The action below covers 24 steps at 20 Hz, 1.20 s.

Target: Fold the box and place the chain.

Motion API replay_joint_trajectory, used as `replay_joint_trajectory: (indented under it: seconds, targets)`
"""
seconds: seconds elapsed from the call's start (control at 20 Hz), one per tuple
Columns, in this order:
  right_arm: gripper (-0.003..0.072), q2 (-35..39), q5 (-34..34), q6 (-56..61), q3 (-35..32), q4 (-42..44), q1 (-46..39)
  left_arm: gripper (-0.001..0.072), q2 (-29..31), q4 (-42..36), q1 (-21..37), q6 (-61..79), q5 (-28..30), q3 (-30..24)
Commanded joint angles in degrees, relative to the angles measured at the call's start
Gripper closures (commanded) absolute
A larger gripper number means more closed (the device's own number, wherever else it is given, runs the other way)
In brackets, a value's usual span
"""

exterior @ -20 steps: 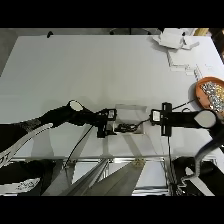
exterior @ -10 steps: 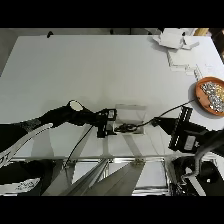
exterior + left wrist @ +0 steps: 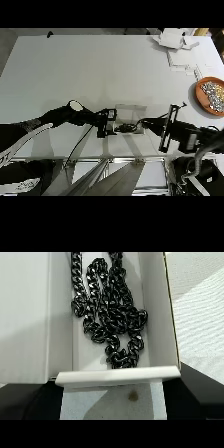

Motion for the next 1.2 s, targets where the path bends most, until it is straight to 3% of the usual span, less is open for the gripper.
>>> replay_joint_trajectory:
  seconds: [0.0, 0.25, 0.3, 0.35, 0.4, 0.6, 0.75, 0.9, 1.05, 1.15]
  targets:
    - [0.0670, -8.3, -8.0, 0.3, 0.1, -4.8, 8.2, 0.0559, 0.0, 0.0, 0.0, 0.0, 0.0, 0.0]
    - [0.0666, -22.4, -11.9, 2.2, 0.1, -8.7, 11.2, 0.0559, 0.0, 0.0, 0.1, 0.0, 0.0, 0.0]
    - [0.0619, -24.4, -12.8, 2.2, 0.1, -8.7, 11.2, 0.0559, 0.0, 0.0, 0.0, 0.0, 0.0, 0.0]
    - [0.0498, -25.9, -13.7, 2.2, 0.1, -8.7, 11.2, 0.0559, 0.0, 0.0, 0.1, 0.0, 0.0, 0.0]
    - [0.0447, -26.3, -14.1, 2.2, 0.1, -9.0, 11.2, 0.0559, 0.0, 0.0, 0.0, 0.0, 0.0, 0.0]
    - [0.0449, -20.6, -10.6, 2.5, 1.6, -16.7, 9.5, 0.0559, 0.0, 0.0, 0.1, 0.0, 0.0, 0.0]
    - [0.0465, -15.6, 1.9, 7.2, 3.4, -27.8, 1.8, 0.0559, 0.0, 0.0, 0.1, 0.0, 0.0, 0.0]
    - [0.0467, -15.6, 11.2, 7.4, 2.6, -32.1, -7.2, 0.0559, 0.0, 0.0, 0.1, 0.0, 0.0, 0.0]
    - [0.0467, -17.6, 10.2, 0.1, -1.7, -31.4, -10.0, 0.0559, 0.0, 0.0, 0.1, 0.0, 0.0, 0.0]
    - [0.0465, -20.1, 8.6, -5.0, -4.3, -25.9, -10.0, 0.0559, 0.0, 0.0, 0.1, 0.0, 0.0, 0.0]
